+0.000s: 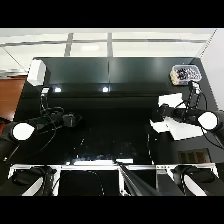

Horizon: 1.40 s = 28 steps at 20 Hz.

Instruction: Fold the box and place the chain.

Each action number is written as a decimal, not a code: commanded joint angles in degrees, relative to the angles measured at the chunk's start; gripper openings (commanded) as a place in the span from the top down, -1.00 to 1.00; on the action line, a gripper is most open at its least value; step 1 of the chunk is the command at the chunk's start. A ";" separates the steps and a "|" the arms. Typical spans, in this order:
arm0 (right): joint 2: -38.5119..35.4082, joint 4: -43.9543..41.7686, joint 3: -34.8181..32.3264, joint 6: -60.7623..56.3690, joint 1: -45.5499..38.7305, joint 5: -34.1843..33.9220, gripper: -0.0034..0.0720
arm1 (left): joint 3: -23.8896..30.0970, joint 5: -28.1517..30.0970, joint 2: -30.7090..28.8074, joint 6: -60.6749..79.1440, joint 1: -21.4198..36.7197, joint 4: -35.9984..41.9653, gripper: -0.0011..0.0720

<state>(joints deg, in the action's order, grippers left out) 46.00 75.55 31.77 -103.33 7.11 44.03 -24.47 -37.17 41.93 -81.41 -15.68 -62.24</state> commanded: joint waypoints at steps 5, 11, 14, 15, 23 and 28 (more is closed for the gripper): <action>0.09 20.85 9.18 0.07 -13.16 -0.09 -1.00 | 0.02 -2.21 0.39 -0.02 0.02 1.68 -0.97; 10.82 27.80 15.47 0.48 -40.26 -7.61 -1.00 | 0.02 -0.63 0.39 -0.09 0.00 1.70 -0.97; 22.88 14.71 21.92 7.32 -50.18 -1.14 -1.00 | 0.02 -0.55 0.39 -0.09 0.00 1.70 -0.97; 27.39 5.95 25.33 17.53 -52.57 2.97 -1.00 | 0.02 -0.52 0.39 -0.09 0.00 1.70 -0.97; 48.33 -7.56 38.51 48.09 -52.63 34.40 -1.00 | 0.02 -0.57 0.39 -0.09 0.00 2.01 -0.97; 48.17 -5.51 38.53 48.09 -51.30 33.70 -0.36 | 0.02 -0.79 0.39 -0.07 0.00 3.41 -0.97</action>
